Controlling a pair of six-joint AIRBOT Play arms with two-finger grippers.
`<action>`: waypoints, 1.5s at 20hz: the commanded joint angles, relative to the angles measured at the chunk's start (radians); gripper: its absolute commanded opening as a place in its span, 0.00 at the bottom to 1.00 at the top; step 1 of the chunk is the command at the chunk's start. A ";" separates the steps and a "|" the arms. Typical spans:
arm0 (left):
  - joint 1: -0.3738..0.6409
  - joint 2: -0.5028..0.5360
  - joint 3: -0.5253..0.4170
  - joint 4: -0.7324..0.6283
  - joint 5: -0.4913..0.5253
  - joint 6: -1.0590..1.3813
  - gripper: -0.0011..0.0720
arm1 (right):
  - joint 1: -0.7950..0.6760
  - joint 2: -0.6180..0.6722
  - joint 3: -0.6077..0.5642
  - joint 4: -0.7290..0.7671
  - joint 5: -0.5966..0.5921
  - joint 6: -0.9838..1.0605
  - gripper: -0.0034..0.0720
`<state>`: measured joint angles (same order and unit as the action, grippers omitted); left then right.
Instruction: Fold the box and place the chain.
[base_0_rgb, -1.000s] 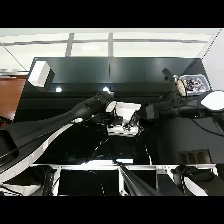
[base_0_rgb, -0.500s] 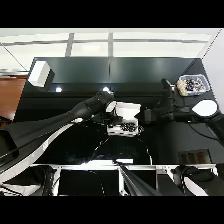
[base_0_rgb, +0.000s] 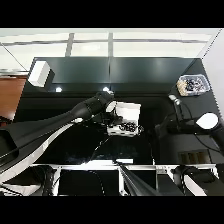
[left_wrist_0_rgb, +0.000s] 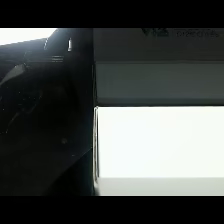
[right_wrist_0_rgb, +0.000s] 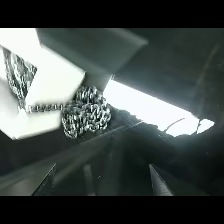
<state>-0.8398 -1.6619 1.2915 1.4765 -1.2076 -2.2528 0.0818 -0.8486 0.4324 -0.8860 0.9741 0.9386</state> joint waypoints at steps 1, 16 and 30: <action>0.000 0.000 0.001 0.000 0.001 0.000 0.06 | 0.098 0.004 -0.085 -0.036 -0.169 -0.323 1.00; 0.000 0.000 0.001 0.000 0.000 0.000 0.06 | 0.209 -0.190 -0.090 0.247 -0.380 -0.962 1.00; 0.000 0.000 0.001 0.000 -0.002 0.000 0.06 | 0.146 0.042 0.195 -0.130 0.062 -0.134 0.05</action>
